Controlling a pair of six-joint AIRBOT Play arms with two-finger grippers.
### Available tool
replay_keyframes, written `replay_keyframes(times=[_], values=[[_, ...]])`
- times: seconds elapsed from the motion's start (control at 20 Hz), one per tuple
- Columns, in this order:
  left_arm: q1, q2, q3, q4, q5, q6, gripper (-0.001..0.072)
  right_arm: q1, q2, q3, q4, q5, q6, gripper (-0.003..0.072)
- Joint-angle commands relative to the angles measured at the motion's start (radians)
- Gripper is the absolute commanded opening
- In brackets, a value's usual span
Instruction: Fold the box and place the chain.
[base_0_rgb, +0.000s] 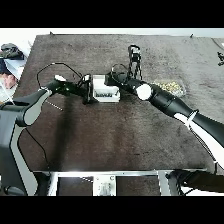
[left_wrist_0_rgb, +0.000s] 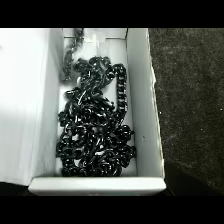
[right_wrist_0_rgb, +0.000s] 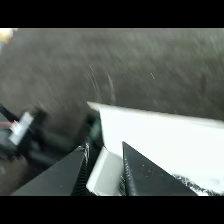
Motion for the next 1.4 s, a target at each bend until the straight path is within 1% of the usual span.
replay_keyframes(times=[0.0, 0.1, 0.25, 0.4, 0.5, 0.7, 0.8, 0.95, 1.1, 1.25, 1.35], values=[[0.000, 0.001, 0.000, 0.000, 0.000, 0.000, 0.0414, -0.074, 0.026, -0.015, -0.082, 0.169, 0.002, 0.0270], [0.000, 0.001, 0.000, 0.000, 0.000, 0.000, 0.0414, -0.140, 0.074, -0.066, -0.102, 0.213, 0.002, 0.0270], [0.000, 0.001, 0.000, 0.000, 0.000, 0.000, 0.0414, -0.267, 0.143, -0.212, -0.103, 0.196, 0.059, 0.0270], [0.000, 0.001, 0.000, 0.000, 0.000, 0.000, 0.0414, -0.377, 0.148, -0.359, -0.102, 0.075, 0.158, 0.0271], [0.000, 0.001, 0.000, 0.000, 0.000, 0.000, 0.0414, -0.407, 0.118, -0.403, -0.101, -0.014, 0.202, 0.0272], [0.000, 0.001, 0.000, 0.000, 0.000, 0.000, 0.0414, -0.410, 0.029, -0.404, -0.085, -0.161, 0.220, 0.0273], [0.000, 0.001, 0.000, 0.000, 0.000, 0.000, 0.0414, -0.418, -0.011, -0.403, -0.071, -0.178, 0.227, 0.0273], [0.000, 0.001, 0.000, 0.000, 0.000, 0.000, 0.0414, -0.421, -0.055, -0.402, -0.072, -0.235, 0.269, 0.0273], [0.000, 0.001, 0.000, 0.000, 0.000, 0.000, 0.0414, -0.423, -0.093, -0.372, -0.071, -0.244, 0.294, 0.0273], [0.000, 0.001, 0.000, 0.000, 0.000, 0.000, 0.0414, -0.424, -0.149, -0.297, -0.072, -0.241, 0.309, 0.0272], [0.000, 0.001, 0.000, 0.000, 0.000, 0.000, 0.0414, -0.427, -0.188, -0.243, -0.071, -0.215, 0.322, 0.0271]])
